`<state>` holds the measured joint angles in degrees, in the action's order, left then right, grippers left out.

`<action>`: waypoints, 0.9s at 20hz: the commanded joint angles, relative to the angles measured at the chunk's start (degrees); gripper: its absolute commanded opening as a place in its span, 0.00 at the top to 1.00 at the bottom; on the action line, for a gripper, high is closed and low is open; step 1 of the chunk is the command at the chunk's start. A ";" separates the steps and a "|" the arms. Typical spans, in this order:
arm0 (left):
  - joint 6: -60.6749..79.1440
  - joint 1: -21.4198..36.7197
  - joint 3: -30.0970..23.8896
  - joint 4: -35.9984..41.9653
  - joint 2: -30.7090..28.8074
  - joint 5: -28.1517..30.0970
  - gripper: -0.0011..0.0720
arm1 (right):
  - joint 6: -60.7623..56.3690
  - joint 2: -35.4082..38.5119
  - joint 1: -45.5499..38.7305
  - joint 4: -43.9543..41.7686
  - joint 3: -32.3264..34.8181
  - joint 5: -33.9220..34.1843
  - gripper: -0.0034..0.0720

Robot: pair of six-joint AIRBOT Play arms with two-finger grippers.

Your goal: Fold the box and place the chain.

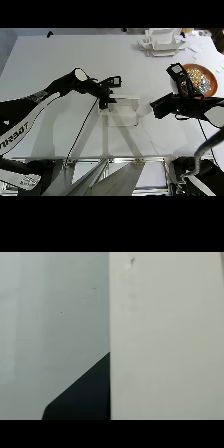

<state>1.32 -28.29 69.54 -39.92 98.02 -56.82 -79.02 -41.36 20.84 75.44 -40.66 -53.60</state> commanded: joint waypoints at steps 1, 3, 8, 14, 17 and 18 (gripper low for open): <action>-0.28 -0.02 0.00 1.66 0.02 0.96 0.98 | 0.00 0.04 0.04 -0.04 0.04 0.02 0.55; -0.28 -0.02 0.00 1.70 0.09 1.16 0.98 | 0.02 0.04 0.04 -0.04 0.04 0.02 0.55; -0.28 -0.02 0.00 1.68 0.13 2.12 0.98 | 0.02 0.04 0.04 -0.02 0.04 0.02 0.55; -0.24 -0.02 0.00 1.68 0.35 3.85 0.98 | 0.02 0.04 0.04 -0.02 0.04 0.02 0.55; 0.11 -0.02 0.00 1.70 0.81 2.54 0.98 | 0.02 0.04 0.04 -0.02 0.04 0.02 0.55; 0.20 -0.02 0.00 1.70 0.90 1.99 0.98 | 0.02 0.04 0.04 -0.02 0.04 0.02 0.55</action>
<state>1.10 -28.29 69.54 -38.17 98.61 -53.60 -78.98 -41.36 20.84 75.44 -40.66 -53.56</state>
